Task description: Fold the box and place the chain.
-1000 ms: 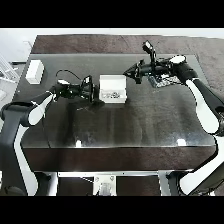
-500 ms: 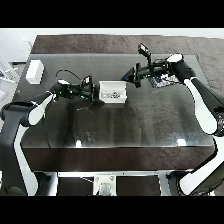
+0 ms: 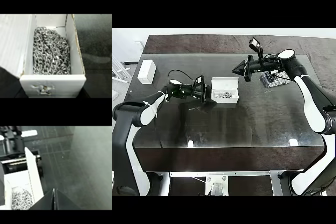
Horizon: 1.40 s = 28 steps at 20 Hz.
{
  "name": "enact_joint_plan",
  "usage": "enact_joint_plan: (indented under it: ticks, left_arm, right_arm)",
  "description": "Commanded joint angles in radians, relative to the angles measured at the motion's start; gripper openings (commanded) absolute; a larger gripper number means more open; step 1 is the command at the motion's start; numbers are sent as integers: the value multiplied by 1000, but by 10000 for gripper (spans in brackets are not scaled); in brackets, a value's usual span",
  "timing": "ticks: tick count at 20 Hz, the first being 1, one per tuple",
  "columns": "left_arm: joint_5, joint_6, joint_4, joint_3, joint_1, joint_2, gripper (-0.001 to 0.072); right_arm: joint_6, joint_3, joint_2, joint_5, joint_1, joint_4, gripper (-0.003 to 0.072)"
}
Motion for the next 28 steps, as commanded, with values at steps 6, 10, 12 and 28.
enact_joint_plan:
  ticks: [6, 10, 12, 28]
  left_arm:
    - [0, 0, 0, 0, 0, 0, 484]
    - [0, 0, 0, 0, 0, 0, 484]
    - [0, 0, 0, 0, 0, 0, 484]
    - [0, 0, 0, 0, 0, 0, 484]
  right_arm:
    - [25, 5, -42, 99, 39, -62, 39]
    - [67, 5, -42, 208, 39, -69, 53]
    - [86, 6, -41, 220, 39, -66, 110]
    - [114, -1, -64, 246, 48, -60, 216]
